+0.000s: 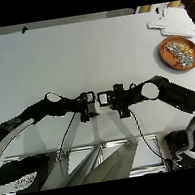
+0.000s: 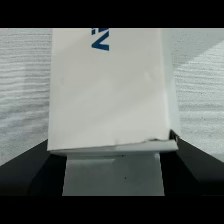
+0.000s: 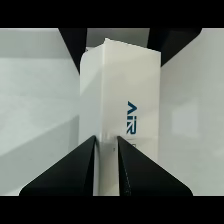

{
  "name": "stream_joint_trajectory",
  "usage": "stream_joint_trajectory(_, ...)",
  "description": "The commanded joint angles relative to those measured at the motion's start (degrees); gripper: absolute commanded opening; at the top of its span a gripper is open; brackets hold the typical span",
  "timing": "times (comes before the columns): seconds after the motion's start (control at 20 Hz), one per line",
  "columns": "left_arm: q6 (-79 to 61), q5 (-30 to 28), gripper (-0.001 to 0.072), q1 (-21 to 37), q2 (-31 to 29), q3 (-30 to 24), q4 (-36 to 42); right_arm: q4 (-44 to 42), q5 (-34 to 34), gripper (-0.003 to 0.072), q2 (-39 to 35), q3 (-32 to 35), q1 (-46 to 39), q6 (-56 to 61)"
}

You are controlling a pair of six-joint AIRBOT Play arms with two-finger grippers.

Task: Fold the box and place the chain.

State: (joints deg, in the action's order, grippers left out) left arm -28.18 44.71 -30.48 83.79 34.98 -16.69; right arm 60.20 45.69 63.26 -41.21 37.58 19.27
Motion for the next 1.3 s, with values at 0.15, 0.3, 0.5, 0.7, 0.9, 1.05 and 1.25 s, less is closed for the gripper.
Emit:
stream_joint_trajectory(0.15, -0.07, 0.09, 0.0048, 0.02, -0.04, 0.00, -0.07, 0.02, -1.68, 0.0079, -1.20, 0.02, 0.02, 1.95)
stream_joint_trajectory(0.3, -0.07, 0.09, 0.0048, 0.02, -0.04, 0.00, -0.07, 0.11, -2.69, 0.0080, -1.18, 0.02, 0.02, 2.16)
stream_joint_trajectory(0.5, -0.07, 0.09, 0.0048, 0.02, -0.04, 0.00, -0.07, 0.22, -3.41, 0.0081, -1.18, 0.02, 0.02, 2.14)
stream_joint_trajectory(0.7, -0.07, 0.09, 0.0048, 0.02, -0.04, 0.00, -0.07, 1.40, -3.58, 0.0081, -1.09, 0.04, 0.02, 2.14)
stream_joint_trajectory(0.9, -0.07, 0.09, 0.0048, 0.02, -0.04, 0.00, -0.07, 1.46, -5.22, 0.0081, -1.09, 0.04, 0.02, 3.08)
stream_joint_trajectory(1.05, -0.07, 0.09, 0.0048, 0.02, -0.04, 0.00, -0.07, 1.42, -2.64, 0.0082, -1.09, 0.22, 0.02, 3.45)
stream_joint_trajectory(1.25, -0.07, 0.11, 0.0048, 0.02, -0.04, 0.00, -0.07, 0.02, -1.29, 0.0101, -0.17, 2.40, 0.02, 3.41)
